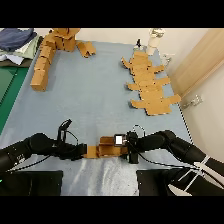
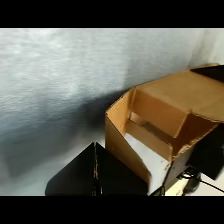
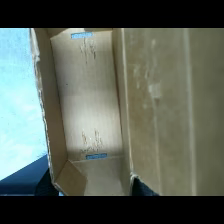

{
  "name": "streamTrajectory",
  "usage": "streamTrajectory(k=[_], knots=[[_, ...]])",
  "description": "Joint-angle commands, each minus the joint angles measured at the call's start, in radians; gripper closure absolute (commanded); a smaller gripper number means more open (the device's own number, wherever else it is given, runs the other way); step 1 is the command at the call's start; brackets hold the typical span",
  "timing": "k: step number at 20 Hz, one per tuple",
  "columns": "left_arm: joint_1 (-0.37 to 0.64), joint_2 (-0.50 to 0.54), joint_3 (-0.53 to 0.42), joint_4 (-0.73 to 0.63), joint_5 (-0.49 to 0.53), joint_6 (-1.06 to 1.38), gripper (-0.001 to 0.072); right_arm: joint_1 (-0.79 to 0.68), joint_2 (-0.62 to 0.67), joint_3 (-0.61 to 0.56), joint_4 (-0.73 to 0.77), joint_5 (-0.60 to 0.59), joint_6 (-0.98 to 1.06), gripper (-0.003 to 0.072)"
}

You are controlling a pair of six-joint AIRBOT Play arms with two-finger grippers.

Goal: Fold the box.

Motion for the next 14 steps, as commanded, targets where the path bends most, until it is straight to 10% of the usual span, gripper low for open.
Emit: streamTrajectory(k=[1,12,14], knots=[[-0.079,-0.011,0.0,-0.15,0.08,0.066,0.0699,0.0,0.0,0.001,0.0,0.0,0.0,0.0168],[-0.101,-0.01,0.024,-0.181,0.036,0.091,0.0693,0.0,0.0,0.001,0.0,0.0,0.0,0.0168],[-0.078,-0.01,0.025,-0.181,0.043,0.091,0.0343,0.0,0.0,0.001,0.0,0.0,0.0,0.0168]])
